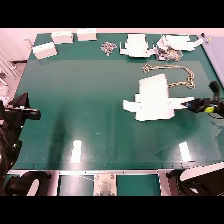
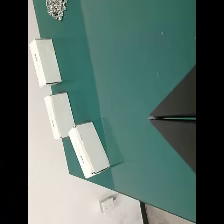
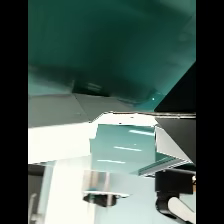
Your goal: Fold the box and place the chain.
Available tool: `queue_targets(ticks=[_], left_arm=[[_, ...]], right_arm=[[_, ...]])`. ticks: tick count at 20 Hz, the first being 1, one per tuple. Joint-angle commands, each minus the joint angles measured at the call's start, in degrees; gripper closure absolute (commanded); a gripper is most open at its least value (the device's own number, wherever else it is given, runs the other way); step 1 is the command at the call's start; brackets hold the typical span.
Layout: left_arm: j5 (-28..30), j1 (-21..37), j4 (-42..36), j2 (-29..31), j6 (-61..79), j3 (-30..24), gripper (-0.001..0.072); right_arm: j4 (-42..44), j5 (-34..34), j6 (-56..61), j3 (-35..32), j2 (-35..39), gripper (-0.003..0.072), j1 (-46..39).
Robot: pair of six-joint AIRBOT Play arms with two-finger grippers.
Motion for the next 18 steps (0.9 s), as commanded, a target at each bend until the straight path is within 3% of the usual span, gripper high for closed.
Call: queue_targets(ticks=[1, 5, 12, 15, 18], left_arm=[[0.04, 0.02, 0.02, 0.04, 0.02, 0.04, 0.0691], [0.04, 0.02, 0.02, 0.04, 0.02, 0.04, 0.0691], [0.04, 0.02, 0.02, 0.04, 0.02, 0.04, 0.0691], [-0.11, 0.02, 0.02, 0.04, 0.0, 0.04, 0.0691], [-0.11, 0.02, 0.02, 0.04, 0.02, 0.04, 0.0691]], right_arm=[[1.18, -7.13, 1.97, -2.21, 2.58, 0.0681, 10.1], [1.2, -21.81, 11.47, -2.21, 6.1, 0.0682, 20.5], [3.23, -33.75, 14.19, -2.6, 8.57, 0.0682, 34.8], [3.13, -43.85, 15.52, -4.76, 8.57, 0.0682, 39.58], [3.13, -47.8, 15.78, -8.13, 9.35, 0.0682, 41.64]])
